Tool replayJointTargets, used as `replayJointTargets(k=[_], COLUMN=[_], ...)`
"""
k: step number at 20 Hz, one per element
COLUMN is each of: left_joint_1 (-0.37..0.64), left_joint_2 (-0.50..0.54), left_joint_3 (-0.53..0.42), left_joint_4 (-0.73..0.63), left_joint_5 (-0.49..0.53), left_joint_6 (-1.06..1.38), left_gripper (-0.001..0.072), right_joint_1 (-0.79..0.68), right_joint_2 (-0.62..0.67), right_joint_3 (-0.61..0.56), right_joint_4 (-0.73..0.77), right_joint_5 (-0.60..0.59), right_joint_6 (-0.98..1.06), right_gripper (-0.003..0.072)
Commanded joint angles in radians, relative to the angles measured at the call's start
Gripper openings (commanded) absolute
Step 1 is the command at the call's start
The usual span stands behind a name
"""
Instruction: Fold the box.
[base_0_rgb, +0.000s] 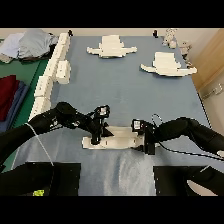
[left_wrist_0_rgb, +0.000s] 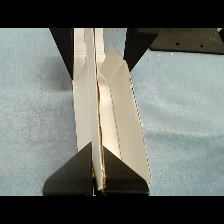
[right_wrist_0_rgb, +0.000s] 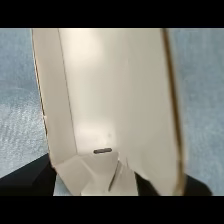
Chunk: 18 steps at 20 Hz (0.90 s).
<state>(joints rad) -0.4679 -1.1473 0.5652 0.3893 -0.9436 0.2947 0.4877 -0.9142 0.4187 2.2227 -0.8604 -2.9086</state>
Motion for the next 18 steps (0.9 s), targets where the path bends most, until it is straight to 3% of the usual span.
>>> replayJointTargets(k=[1,14,18], left_joint_1=[0.0,0.0,0.0], left_joint_2=[-0.001,-0.001,-0.001], left_joint_3=[0.0,0.0,0.0], left_joint_4=[0.0,0.0,0.0], left_joint_5=[0.0,0.001,0.0], left_joint_6=[0.0,0.0,0.0], left_gripper=[0.0013,0.0013,0.0013], right_joint_1=[0.005,0.034,0.04], right_joint_2=[-0.014,-0.04,-0.04], right_joint_3=[-0.007,-0.033,-0.033], right_joint_4=[0.027,0.025,0.017], right_joint_5=[0.015,0.076,0.077], right_joint_6=[-0.036,-0.095,-0.095], right_gripper=[0.0719,0.0703,0.0647])
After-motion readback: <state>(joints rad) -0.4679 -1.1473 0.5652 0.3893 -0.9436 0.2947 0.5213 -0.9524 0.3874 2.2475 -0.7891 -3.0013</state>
